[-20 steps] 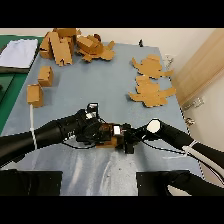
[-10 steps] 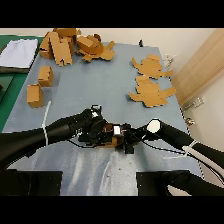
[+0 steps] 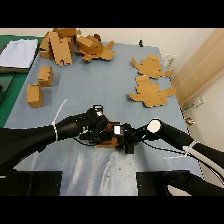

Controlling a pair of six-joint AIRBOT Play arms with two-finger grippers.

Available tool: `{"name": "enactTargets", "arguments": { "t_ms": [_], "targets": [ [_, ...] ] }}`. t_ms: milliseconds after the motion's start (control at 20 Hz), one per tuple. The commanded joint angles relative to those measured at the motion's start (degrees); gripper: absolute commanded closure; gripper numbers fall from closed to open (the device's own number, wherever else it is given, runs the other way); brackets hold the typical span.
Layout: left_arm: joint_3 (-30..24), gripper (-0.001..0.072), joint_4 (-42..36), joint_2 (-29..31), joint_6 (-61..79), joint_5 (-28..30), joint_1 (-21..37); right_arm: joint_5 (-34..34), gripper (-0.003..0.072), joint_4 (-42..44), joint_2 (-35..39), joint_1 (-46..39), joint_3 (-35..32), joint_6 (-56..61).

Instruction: Fold the box.

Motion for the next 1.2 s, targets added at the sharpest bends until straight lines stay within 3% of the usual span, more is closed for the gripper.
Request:
{"name": "enactTargets", "arguments": {
  "t_ms": [0, 250, 300, 350, 400, 900, 1150],
  "targets": [
    [0.26, 0.0701, -0.39, -0.70, 0.44, 1.44, -0.07, -0.02, 0.0227, 0.02, 0.02, 0.04, 0.00, -0.15],
    [0.28, 0.0699, -0.83, -0.70, 1.14, 2.14, -0.07, 0.00, 0.0227, 0.00, 0.02, 0.04, 0.00, -0.13],
    [0.28, 0.0640, -0.96, -0.70, 1.38, 2.32, -0.07, -0.02, 0.0227, 0.00, 0.02, 0.04, 0.00, -0.13],
    [0.28, 0.0269, -2.05, -0.70, 1.64, 2.25, -0.07, -0.02, 0.0227, 0.00, 0.02, 0.04, 0.00, -0.13],
    [0.28, 0.0087, -2.97, -0.70, 1.62, 2.14, 0.00, -0.02, 0.0227, 0.00, 0.02, 0.04, 0.00, -0.13],
    [2.19, 0.0088, -2.99, 3.17, 3.28, -0.74, 1.09, -0.02, 0.0227, -0.02, 0.02, 0.04, 0.00, -0.13],
    [2.19, 0.0088, -2.93, 7.50, 5.81, -5.88, 3.21, -0.02, 0.0227, -0.02, 0.02, 0.04, 0.00, -0.15]
  ]
}}
